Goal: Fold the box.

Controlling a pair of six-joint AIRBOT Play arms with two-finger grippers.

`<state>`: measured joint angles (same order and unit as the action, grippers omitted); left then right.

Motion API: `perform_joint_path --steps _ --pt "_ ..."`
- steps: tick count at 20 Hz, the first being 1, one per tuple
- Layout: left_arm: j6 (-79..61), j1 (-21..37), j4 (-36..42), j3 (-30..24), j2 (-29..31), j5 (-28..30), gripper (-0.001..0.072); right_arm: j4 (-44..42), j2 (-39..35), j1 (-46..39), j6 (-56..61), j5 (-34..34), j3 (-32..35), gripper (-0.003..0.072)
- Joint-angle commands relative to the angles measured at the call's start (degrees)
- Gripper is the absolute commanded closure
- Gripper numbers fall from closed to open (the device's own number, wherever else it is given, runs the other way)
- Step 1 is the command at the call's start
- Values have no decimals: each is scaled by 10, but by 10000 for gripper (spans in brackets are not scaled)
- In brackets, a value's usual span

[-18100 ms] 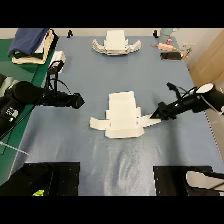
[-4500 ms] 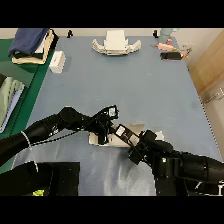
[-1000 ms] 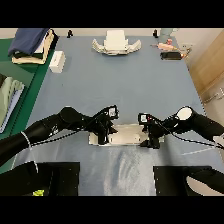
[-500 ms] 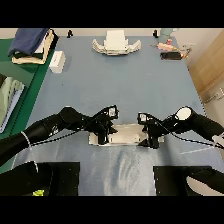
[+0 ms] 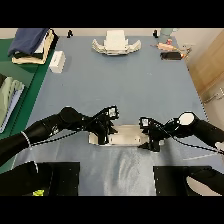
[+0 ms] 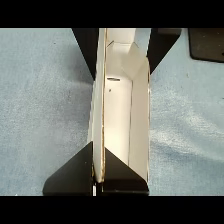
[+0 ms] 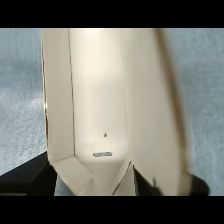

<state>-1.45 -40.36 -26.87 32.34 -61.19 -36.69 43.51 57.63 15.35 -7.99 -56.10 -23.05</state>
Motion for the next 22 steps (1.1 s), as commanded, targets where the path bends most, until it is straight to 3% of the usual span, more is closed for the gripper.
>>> perform_joint_path --steps 1,19,22 --pt "0 0 0 0 0 1 694 -10 -5 0 -19 31 12 42" --pt "0 0 0 0 0 1 695 -46 21 1 -71 37 16 45" --pt "0 0 0 0 0 1 694 -61 21 1 -86 46 30 86"
